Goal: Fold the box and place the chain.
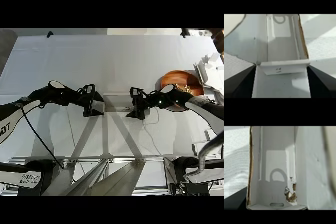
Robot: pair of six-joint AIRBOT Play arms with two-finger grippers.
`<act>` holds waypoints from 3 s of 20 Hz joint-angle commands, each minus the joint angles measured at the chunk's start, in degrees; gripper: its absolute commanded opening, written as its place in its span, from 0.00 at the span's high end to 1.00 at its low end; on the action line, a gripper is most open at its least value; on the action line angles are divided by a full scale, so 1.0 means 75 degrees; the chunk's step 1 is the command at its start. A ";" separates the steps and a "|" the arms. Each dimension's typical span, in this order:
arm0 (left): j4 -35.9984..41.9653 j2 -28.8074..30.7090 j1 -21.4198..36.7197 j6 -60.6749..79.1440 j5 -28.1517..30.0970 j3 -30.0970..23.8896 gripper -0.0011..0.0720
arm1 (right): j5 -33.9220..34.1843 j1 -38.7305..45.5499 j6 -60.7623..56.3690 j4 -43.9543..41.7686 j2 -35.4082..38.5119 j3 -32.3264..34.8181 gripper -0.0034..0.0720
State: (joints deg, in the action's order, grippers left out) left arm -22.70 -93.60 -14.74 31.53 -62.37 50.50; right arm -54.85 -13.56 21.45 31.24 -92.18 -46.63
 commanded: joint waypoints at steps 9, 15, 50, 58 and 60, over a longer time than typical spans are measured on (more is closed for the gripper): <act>0.0227 -0.0134 -0.0280 0.0000 0.0527 0.0026 0.03 | -0.0003 0.0000 0.0006 0.0003 0.0006 -0.0006 0.42; -0.0172 -0.0114 -0.0516 -0.0073 0.0726 0.0029 0.03 | -0.0003 0.0000 0.0006 0.0003 0.0006 -0.0006 0.42; -0.0236 -0.0099 -0.0714 -0.0460 0.1291 0.0029 0.63 | -0.0006 0.0000 0.0006 0.0003 0.0006 -0.0006 0.42; -0.0236 -0.0099 -0.0714 -0.0460 0.1291 0.0029 0.63 | 0.0119 0.0000 -0.0079 -0.0003 0.0012 -0.0006 0.25; -0.0236 -0.0099 -0.0714 -0.0460 0.1291 0.0029 0.63 | 0.0251 0.0000 -0.0090 0.0012 0.0067 -0.0006 0.02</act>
State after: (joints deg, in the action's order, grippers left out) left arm -24.45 -94.35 -20.08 28.08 -52.58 50.70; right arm -54.89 -13.56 21.23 31.48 -91.96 -46.63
